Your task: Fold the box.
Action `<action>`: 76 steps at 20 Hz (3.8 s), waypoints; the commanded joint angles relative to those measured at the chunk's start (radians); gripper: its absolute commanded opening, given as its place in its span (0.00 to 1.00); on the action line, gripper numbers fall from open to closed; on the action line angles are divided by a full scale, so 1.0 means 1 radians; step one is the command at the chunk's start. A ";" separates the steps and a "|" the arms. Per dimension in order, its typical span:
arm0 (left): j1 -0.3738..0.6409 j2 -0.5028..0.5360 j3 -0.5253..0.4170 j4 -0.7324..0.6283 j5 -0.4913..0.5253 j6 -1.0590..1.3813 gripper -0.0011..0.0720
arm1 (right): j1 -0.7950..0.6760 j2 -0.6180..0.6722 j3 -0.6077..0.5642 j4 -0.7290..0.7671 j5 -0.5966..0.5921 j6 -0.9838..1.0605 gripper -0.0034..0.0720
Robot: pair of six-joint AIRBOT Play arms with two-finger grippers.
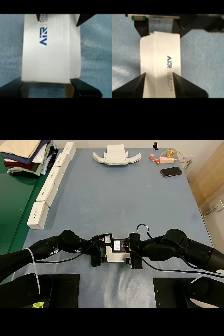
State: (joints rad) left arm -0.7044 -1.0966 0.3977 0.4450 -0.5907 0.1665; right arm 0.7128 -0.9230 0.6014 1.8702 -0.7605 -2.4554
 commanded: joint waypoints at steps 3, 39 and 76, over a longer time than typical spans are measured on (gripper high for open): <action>0.000 -0.001 0.001 0.000 0.000 0.000 0.62 | 0.000 -0.013 0.000 -0.054 0.014 -0.003 0.71; 0.000 -0.001 0.001 0.000 0.000 0.000 0.62 | 0.166 0.099 -0.032 -0.310 0.106 0.409 0.63; 0.000 -0.001 0.001 0.000 0.000 0.000 0.62 | 0.243 -0.002 0.064 -0.557 0.123 0.417 0.63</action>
State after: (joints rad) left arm -0.7044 -1.0973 0.3977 0.4442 -0.5900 0.1650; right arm 0.9531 -0.9245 0.6491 1.3403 -0.6342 -2.0502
